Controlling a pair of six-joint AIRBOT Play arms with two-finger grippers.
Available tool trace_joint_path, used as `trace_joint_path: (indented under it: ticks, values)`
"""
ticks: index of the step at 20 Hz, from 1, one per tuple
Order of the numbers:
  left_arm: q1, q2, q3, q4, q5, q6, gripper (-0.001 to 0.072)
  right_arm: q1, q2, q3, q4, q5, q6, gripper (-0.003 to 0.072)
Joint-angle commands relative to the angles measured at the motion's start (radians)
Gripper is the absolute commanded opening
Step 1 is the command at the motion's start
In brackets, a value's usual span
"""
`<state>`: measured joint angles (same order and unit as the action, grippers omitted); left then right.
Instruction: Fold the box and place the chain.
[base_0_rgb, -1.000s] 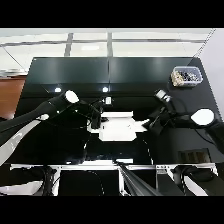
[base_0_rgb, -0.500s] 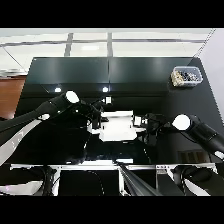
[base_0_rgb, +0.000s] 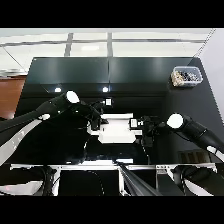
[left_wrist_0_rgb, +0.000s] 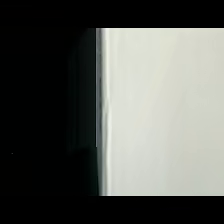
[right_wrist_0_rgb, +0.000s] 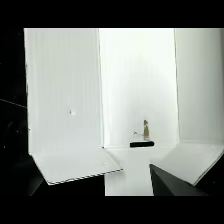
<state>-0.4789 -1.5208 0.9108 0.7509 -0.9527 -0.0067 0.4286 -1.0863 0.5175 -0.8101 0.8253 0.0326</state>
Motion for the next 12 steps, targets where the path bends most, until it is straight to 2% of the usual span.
trace_joint_path:
  ticks: [1, 3, 6, 12]
  values:
    - [-0.002, -0.013, -0.001, 0.018, -0.008, 0.007, 0.003, 0.018, -0.012, -0.001, 0.032, 0.0, -0.018, 0.0711]
    - [-0.002, -0.021, -0.001, 0.011, -0.002, 0.007, 0.0031, 0.031, -0.012, 0.0, 0.045, -0.018, -0.017, 0.0711]
    - [-0.002, -0.021, 0.0, 0.007, -0.004, 0.007, 0.003, 0.035, -0.011, 0.002, 0.15, -0.02, -0.022, 0.0711]
    - [-0.002, -0.021, 0.0, 0.007, -0.004, 0.007, 0.0031, -0.013, -0.01, 0.056, 0.117, 0.021, -0.005, 0.0711]
